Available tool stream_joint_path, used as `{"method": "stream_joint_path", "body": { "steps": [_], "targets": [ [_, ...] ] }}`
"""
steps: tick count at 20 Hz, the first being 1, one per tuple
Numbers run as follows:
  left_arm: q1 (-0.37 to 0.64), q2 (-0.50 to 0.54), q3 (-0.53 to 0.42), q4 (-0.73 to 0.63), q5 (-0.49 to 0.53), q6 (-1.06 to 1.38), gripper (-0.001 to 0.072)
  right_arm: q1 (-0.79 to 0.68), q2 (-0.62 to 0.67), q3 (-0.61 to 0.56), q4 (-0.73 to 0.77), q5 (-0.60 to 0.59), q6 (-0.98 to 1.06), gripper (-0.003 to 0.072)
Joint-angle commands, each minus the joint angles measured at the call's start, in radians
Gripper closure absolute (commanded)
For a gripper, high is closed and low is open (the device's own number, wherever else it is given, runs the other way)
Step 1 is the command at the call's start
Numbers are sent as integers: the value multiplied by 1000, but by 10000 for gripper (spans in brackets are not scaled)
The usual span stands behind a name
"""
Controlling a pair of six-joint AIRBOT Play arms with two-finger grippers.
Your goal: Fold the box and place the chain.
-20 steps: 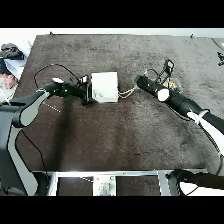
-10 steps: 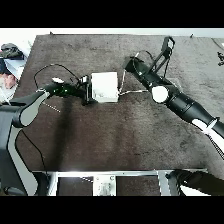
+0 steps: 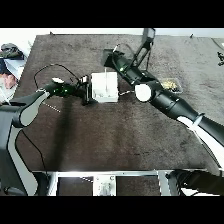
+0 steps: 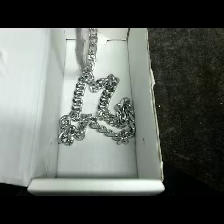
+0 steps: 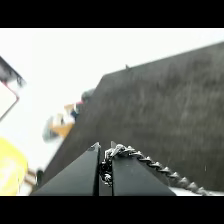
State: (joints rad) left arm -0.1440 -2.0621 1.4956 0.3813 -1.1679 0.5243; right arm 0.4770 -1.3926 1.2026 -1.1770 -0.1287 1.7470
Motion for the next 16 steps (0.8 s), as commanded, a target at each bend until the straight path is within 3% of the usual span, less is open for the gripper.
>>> {"method": "stream_joint_path", "body": {
  "steps": [1, 8, 9, 10, 13, 16],
  "targets": [
    [0, 0, 0, 0, 0, 0, 243, 21, -71, 14, -5, 128, 1, 704],
    [0, -1, 0, 0, 0, 0, 243, -2, -208, 12, -18, 247, 0, 702],
    [0, -1, 0, 0, 0, 0, 242, -16, -207, 10, -37, 269, 0, 571],
    [0, -1, 0, 0, 0, 0, 243, -33, -202, 10, -43, 293, 0, 346],
    [0, -1, 0, 0, 0, 0, 243, -97, -163, 1, -99, 430, 0, 313],
    [0, 0, 0, 0, 0, 0, 242, -153, -23, -150, -174, 416, 1, 314]
  ]
}}
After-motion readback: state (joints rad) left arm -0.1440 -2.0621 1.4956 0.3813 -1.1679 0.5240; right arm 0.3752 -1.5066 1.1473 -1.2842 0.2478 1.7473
